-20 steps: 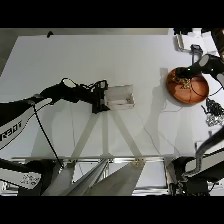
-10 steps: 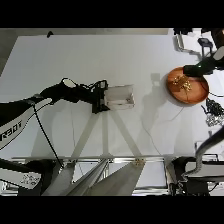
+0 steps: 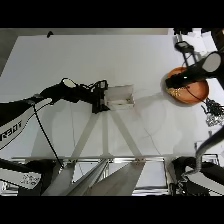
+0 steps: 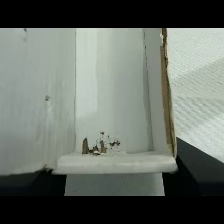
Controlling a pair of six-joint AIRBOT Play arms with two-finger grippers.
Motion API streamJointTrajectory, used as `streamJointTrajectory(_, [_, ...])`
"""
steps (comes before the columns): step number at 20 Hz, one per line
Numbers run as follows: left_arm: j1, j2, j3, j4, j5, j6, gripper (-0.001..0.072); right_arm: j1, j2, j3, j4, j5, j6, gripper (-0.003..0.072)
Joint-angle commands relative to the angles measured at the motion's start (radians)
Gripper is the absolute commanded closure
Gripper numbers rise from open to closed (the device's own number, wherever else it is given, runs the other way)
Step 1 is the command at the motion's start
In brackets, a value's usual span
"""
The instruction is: Fold the box and place the chain.
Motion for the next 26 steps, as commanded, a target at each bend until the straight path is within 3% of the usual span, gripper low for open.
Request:
streamJointTrajectory(1, [0.0, 0.0, 0.0, 0.0, 0.0, 0.0, 0.0389, 0.152, 0.015, -0.01, 0.003, -0.026, -0.001, 0.0675])
streamJointTrajectory(9, [0.0, 0.0, 0.0, 0.0, 0.0, 0.0, 0.0389, 0.312, 0.015, -0.01, 0.134, -0.188, -0.026, 0.0675])
streamJointTrajectory(14, [0.0, 0.0, 0.0, 0.0, 0.0, 0.0, 0.0389, 0.313, 0.015, -0.01, 0.457, -0.196, -0.274, 0.0676])
streamJointTrajectory(20, [0.0, 0.0, 0.0, 0.0, 0.0, 0.0, 0.0389, 0.313, -0.003, -0.01, 0.671, -0.219, -0.452, 0.0678])
streamJointTrajectory(26, [0.0, 0.0, 0.0, 0.0, 0.0, 0.0, 0.0389, 0.313, -0.106, -0.01, 0.899, -0.186, -0.63, 0.0678])
